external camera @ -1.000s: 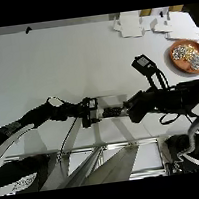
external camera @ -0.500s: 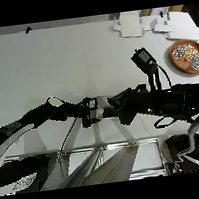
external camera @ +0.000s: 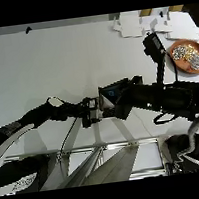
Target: Fold the box and place the chain.
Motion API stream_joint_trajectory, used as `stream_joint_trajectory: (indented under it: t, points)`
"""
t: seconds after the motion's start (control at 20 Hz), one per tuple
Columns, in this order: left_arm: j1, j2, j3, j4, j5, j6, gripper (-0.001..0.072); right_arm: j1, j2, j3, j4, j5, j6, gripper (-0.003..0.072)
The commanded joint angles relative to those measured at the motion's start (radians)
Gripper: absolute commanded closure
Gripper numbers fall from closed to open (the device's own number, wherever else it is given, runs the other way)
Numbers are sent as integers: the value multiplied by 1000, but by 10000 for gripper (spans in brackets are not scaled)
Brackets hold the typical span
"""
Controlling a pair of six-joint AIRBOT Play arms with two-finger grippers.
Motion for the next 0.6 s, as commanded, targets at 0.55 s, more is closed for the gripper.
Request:
stream_joint_trajectory:
  t: [0.55]
  points:
    - [0,1,0,0,0,0,454,1,-111,5,-182,280,48,666]
